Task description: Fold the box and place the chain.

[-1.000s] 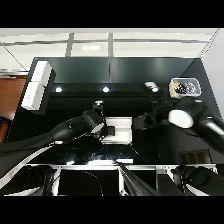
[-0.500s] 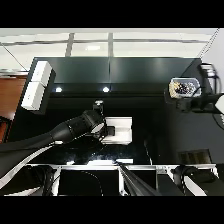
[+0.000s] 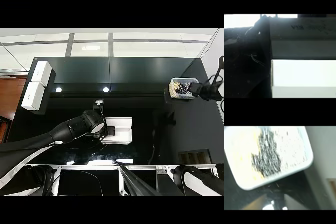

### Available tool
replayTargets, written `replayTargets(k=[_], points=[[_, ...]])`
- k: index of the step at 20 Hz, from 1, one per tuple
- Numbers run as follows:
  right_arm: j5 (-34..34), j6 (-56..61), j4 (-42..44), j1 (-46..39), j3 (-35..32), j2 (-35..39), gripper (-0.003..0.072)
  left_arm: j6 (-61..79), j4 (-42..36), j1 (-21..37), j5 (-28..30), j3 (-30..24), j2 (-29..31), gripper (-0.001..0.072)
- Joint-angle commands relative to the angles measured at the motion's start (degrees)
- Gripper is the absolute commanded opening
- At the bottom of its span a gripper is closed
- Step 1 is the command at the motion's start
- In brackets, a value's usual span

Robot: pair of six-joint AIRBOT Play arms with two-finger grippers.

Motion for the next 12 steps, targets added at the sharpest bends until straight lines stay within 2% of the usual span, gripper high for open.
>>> replayTargets(k=[1, 5, 11, 12], points=[[2.9, 2.0, 3.2, -0.8, 10.8, -11.2, 0.066, 0.0, 0.0, 0.2, 0.0, 0.0, 0.0, 0.0027], [13.6, 7.8, 3.5, -3.2, 21.6, -21.0, 0.066, 0.0, 0.0, 0.2, -0.2, 0.0, 0.0, 0.0027], [19.3, 16.0, 3.5, -7.1, 29.5, -28.1, 0.0656, 0.0, 0.0, 0.2, -0.5, 0.0, 0.0, 0.0027], [19.3, 16.8, 4.1, -7.8, 30.0, -28.8, 0.0619, 0.0, 0.0, 0.2, -0.4, 0.0, 0.0, 0.0027]])
